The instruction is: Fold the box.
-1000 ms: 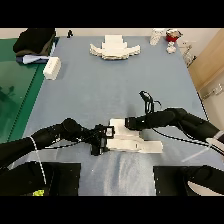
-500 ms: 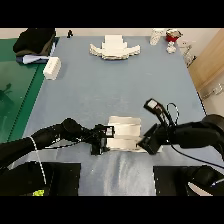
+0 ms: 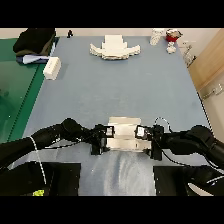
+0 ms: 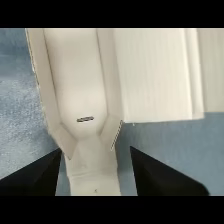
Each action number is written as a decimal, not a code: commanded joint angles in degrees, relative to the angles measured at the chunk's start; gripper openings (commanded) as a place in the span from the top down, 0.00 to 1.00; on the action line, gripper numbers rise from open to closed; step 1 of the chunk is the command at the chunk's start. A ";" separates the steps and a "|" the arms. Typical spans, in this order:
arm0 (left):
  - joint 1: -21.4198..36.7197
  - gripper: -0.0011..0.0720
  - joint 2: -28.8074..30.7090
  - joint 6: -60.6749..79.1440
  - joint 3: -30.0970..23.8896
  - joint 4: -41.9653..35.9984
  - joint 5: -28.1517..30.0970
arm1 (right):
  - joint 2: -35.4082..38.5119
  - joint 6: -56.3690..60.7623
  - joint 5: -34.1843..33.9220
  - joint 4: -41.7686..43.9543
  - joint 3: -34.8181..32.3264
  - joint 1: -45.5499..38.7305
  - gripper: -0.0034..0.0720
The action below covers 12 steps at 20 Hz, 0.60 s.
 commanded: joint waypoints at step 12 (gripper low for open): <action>0.02 0.27 -0.02 0.02 0.04 0.02 0.00 | -3.69 -8.04 6.36 12.63 -0.76 0.13 0.75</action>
